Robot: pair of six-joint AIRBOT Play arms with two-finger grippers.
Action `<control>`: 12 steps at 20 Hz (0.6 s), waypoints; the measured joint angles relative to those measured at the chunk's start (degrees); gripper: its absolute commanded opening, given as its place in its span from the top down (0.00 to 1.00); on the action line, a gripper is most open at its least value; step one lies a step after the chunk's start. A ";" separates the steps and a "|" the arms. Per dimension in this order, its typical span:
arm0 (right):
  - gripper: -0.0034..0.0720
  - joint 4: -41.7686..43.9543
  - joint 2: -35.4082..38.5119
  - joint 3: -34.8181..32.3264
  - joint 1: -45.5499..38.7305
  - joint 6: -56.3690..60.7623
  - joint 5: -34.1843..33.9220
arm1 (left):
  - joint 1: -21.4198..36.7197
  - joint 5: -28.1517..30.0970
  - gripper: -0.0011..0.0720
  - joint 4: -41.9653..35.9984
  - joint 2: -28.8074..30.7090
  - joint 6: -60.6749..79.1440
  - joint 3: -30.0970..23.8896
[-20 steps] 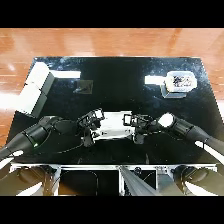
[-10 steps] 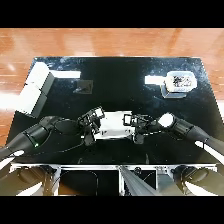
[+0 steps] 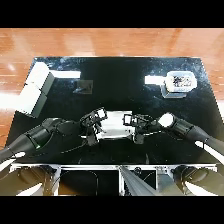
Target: Fold the box and place the chain.
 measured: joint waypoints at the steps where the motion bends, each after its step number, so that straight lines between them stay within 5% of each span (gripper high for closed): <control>1: 0.14 0.00 0.00 0.00 0.00 0.00 -0.02 | -0.04 -0.48 0.94 -0.28 -0.33 0.00 0.00; 10: 0.14 0.00 0.00 0.00 0.00 -0.07 0.00 | -2.56 -3.98 0.93 -2.21 -2.93 -0.02 -0.02; 11: 0.14 0.00 0.00 0.00 0.00 -0.02 0.00 | -2.64 -4.17 0.86 -2.23 -2.95 -0.02 0.00; 12: 0.14 0.02 0.00 0.00 0.00 0.02 0.00 | -2.69 -4.57 0.67 -2.27 -2.99 -0.02 0.00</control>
